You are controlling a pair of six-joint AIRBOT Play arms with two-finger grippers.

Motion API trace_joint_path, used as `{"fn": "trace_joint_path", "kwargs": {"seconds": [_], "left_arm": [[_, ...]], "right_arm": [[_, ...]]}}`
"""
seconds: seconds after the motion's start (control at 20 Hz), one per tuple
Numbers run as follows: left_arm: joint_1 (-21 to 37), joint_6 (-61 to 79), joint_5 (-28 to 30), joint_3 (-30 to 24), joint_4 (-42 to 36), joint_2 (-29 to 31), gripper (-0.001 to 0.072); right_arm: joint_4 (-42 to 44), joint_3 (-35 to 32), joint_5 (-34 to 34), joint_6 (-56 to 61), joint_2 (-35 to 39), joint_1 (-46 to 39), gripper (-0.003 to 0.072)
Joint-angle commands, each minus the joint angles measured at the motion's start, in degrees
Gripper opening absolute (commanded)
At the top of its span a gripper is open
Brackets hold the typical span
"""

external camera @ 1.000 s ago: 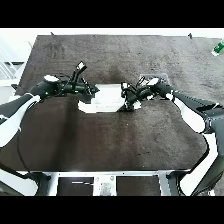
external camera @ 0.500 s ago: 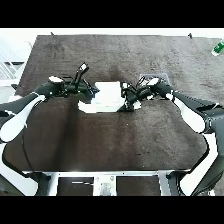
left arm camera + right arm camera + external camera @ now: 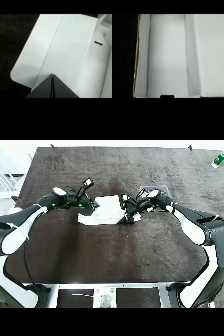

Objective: Fold the box and place the chain.

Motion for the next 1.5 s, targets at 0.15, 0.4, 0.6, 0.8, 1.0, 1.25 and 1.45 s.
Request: {"fn": "trace_joint_path", "kwargs": {"seconds": [0.15, 0.4, 0.6, 0.8, 1.0, 1.25, 1.45], "left_arm": [[0.04, -0.50, -0.90, 3.02, 2.51, 1.03, 0.0021], [1.01, -2.82, -10.10, 4.66, 14.95, 6.23, 0.0023], [3.91, -4.59, -19.17, 4.74, 21.33, 7.04, 0.0503], [4.55, -4.33, -20.96, 4.74, 23.19, 6.84, 0.0503], [3.72, -2.82, -21.51, 4.13, 23.50, 6.47, 0.0504], [-0.68, -0.66, -18.21, 4.15, 25.00, 5.62, 0.0504], [-1.66, -0.61, -17.11, 4.15, 26.21, 3.50, 0.0503]], "right_arm": [[0.00, 0.04, 0.00, 0.02, 0.02, -0.02, 0.0434], [0.00, 0.04, 0.00, 0.02, 0.02, -0.02, 0.0434], [0.00, 0.04, 0.00, 0.02, 0.02, -0.02, 0.0434], [0.00, 0.04, 0.00, 0.02, 0.02, -0.02, 0.0434], [0.00, 0.04, 0.00, 0.02, 0.02, -0.02, 0.0434], [0.00, 0.04, 0.00, 0.02, 0.02, -0.02, 0.0435], [-0.02, 0.04, 0.00, 0.02, 0.02, -0.02, 0.0434]]}}
